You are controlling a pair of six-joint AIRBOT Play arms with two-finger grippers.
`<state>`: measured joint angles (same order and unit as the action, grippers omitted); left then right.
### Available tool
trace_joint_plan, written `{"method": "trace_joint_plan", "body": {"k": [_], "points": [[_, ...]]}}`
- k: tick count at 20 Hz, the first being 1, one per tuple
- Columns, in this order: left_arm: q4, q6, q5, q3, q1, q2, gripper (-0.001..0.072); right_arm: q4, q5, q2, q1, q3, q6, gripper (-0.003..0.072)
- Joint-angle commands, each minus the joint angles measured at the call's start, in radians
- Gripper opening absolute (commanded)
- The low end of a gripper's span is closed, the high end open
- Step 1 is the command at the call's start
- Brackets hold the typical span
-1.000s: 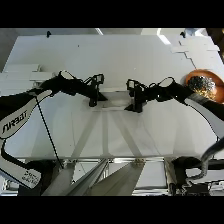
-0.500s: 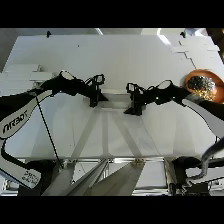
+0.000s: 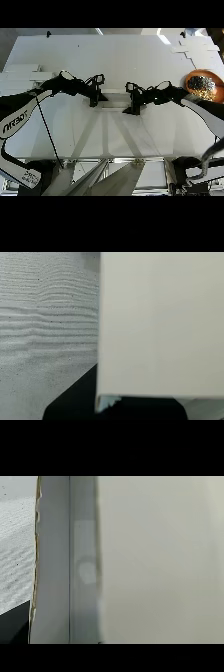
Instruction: Fold the box and place the chain.
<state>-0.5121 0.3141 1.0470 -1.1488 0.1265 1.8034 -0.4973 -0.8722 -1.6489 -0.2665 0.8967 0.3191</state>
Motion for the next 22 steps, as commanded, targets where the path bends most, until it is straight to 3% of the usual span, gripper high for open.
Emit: {"method": "trace_joint_plan", "body": {"k": [1, 19, 22], "points": [[0.0, 0.0, 0.0, 0.0, 0.0, 0.001, 0.0015, -0.002, -0.011, 0.006, 0.004, 0.0, -0.003, 0.069], [0.0, 0.0, 0.0, 0.0, 0.0, 0.001, 0.0015, 0.007, -0.074, 0.019, 0.053, -0.035, 0.056, 0.069], [0.0, 0.0, 0.0, 0.0, 0.0, 0.001, 0.0015, 0.076, -0.068, 0.019, 0.054, -0.034, 0.056, 0.069]]}}
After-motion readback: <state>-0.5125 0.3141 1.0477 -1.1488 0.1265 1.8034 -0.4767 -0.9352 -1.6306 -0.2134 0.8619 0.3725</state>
